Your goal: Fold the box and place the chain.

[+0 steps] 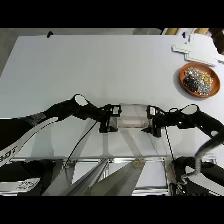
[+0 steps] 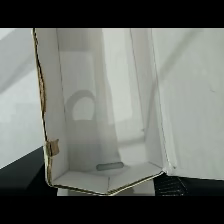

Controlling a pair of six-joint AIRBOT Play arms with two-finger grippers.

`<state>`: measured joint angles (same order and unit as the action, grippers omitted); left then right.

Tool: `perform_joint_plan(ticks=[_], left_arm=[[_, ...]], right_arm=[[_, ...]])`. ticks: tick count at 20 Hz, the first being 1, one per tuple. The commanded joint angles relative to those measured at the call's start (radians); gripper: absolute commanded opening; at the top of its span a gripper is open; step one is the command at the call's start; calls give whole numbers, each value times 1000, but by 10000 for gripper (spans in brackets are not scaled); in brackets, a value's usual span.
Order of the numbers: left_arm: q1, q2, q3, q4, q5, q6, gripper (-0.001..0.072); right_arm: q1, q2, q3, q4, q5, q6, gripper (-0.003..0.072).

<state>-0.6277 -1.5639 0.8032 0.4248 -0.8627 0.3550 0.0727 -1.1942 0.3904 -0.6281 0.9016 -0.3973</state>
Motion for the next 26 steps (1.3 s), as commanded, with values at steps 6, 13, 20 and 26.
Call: perform_joint_plan(ticks=[6, 13, 20, 26], left_arm=[[-29, -30, 1, -94, 61, -19, 697], [-32, -31, 1, -95, 41, -42, 318], [-40, -30, 1, -96, 32, -93, 252], [-41, -30, 1, -95, 28, -93, 251]], right_arm=[[0, 0, 0, 0, 0, -1, 358], [0, 0, 0, 0, 0, -1, 358], [0, 0, 0, 0, 0, -1, 358], [0, 0, 0, 0, 0, -1, 358]])
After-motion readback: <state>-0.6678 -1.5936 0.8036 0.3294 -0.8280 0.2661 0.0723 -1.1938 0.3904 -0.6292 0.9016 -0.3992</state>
